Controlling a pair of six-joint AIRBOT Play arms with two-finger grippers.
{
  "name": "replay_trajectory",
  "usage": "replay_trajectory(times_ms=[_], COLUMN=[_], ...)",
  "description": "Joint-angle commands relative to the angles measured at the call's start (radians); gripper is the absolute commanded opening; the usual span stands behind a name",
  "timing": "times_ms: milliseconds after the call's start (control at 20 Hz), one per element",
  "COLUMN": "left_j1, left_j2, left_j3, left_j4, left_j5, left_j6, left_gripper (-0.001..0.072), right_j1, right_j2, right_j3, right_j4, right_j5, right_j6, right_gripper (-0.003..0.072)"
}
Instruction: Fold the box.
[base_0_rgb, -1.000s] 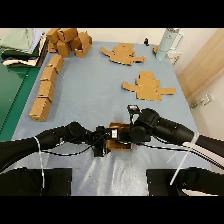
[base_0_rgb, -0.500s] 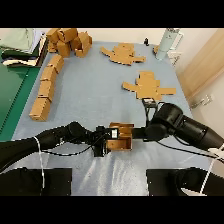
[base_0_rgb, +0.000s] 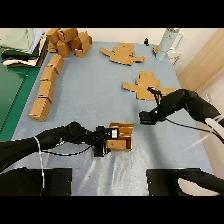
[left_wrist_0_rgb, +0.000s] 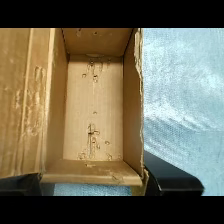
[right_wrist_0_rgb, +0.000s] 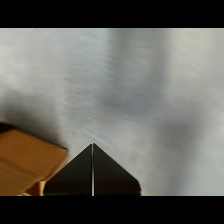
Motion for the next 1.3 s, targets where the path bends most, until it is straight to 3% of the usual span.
replay_trajectory(times_ms=[0,150,400,600,800,1050,1250], left_j1=[0.000,0.000,0.000,0.000,0.000,0.000,0.000], left_j2=[0.000,0.000,0.000,0.000,0.000,0.000,0.000], left_j3=[0.000,0.000,0.000,0.000,0.000,0.000,0.000], left_j4=[0.000,0.000,0.000,0.000,0.000,0.000,0.000], left_j5=[0.000,0.000,0.000,0.000,0.000,0.000,0.000], left_j6=[0.000,0.000,0.000,0.000,0.000,0.000,0.000], left_gripper=[0.0603,0.0603,0.0603,0.0603,0.0603,0.0603,0.0603], right_j1=[-0.110,-0.047,0.089,0.203,0.297,0.446,0.545], right_j2=[-0.131,-0.143,-0.109,-0.061,0.069,0.272,0.336], right_j3=[0.031,0.034,0.033,0.016,-0.069,-0.222,-0.297], right_j4=[0.408,0.428,0.397,0.294,0.160,-0.010,-0.072], right_j5=[-0.051,-0.118,-0.130,-0.121,0.019,0.288,0.426], right_j6=[-0.448,-0.497,-0.497,-0.496,-0.496,-0.496,-0.487], right_gripper=[0.0003,0.0004,0.0003,0.0005,0.0005,0.0005,0.0005])
